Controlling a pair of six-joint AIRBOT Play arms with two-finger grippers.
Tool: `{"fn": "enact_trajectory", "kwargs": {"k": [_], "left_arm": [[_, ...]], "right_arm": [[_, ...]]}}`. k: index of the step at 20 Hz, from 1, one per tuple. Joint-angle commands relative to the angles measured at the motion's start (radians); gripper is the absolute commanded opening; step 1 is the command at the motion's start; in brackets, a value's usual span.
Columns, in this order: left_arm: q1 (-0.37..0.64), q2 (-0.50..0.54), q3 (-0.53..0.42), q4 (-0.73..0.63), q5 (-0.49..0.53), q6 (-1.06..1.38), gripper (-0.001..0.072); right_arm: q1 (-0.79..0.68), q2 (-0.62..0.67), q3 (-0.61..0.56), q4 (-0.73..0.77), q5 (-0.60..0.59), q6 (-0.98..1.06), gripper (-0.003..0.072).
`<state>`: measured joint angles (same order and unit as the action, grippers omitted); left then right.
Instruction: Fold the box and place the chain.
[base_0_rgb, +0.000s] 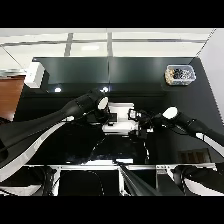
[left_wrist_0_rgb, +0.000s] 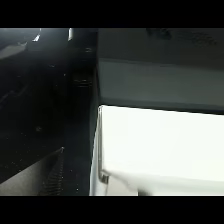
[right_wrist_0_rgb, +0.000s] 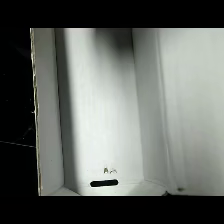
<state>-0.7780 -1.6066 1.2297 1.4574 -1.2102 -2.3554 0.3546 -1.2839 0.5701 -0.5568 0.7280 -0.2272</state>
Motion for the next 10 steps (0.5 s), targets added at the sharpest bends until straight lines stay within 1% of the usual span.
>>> {"fn": "enact_trajectory", "kwargs": {"k": [1, 4, 10], "left_arm": [[-0.001, 0.0, 0.0, 0.012, -0.008, 0.011, 0.0504], [-0.008, 0.0, -0.001, 0.031, -0.011, 0.018, 0.0486], [-0.008, 0.001, -0.017, 0.031, 0.0, 0.037, 0.0485]], "right_arm": [[0.001, 0.0, 0.0, -0.001, 0.0, -0.002, 0.0107], [0.001, 0.0, 0.0, -0.001, 0.0, -0.002, 0.0107], [0.001, 0.0, 0.0, -0.001, 0.0, -0.002, 0.0107]]}}
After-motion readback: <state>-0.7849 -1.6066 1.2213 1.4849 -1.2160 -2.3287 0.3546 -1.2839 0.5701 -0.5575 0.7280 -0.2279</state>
